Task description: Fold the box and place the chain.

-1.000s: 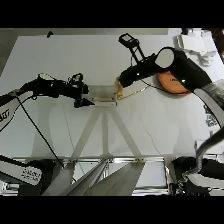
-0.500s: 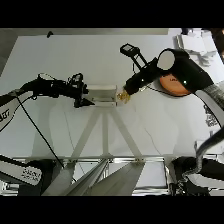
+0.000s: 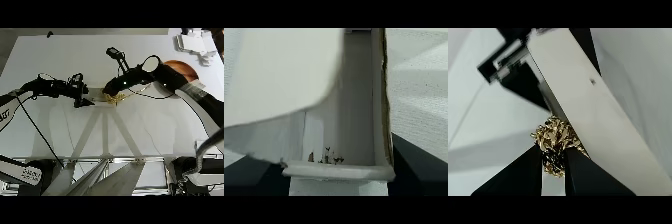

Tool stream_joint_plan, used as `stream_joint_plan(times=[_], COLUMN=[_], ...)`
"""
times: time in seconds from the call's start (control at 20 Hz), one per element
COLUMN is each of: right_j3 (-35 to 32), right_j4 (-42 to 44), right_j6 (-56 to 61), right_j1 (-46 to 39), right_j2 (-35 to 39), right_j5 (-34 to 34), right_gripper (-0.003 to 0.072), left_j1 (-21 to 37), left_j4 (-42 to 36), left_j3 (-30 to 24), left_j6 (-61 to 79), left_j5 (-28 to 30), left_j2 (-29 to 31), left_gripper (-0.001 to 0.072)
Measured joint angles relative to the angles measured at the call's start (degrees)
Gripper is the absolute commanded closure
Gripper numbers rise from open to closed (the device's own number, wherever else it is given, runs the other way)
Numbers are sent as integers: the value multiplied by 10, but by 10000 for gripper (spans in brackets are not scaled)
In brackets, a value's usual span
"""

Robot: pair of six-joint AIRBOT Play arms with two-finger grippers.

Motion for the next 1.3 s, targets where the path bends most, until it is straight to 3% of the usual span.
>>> stream_joint_plan(times=[0.2,0.45,0.55,0.6,0.8,0.9,1.0,1.3], right_j3=[0,0,0,0,0,0,0,0], right_j4=[44,50,43,39,23,15,-7,-74], right_j6=[-26,-35,-36,-37,-63,-87,-122,-246], right_j1=[2,2,2,2,-9,-20,-37,-130], right_j2=[-26,-40,-42,-43,-37,-23,-1,29], right_j5=[-64,-82,-80,-75,-16,26,68,141], right_gripper=[674,665,525,501,479,386,342,338], left_j1=[0,0,0,0,0,0,0,0], left_j4=[0,0,0,0,0,0,0,0], left_j3=[0,0,0,0,0,0,0,0], left_j6=[0,0,0,0,0,0,0,0], left_j5=[0,0,0,0,0,0,0,0], left_j2=[0,0,0,0,0,0,0,0], left_gripper=[334,335,335,334,335,334,334,335])
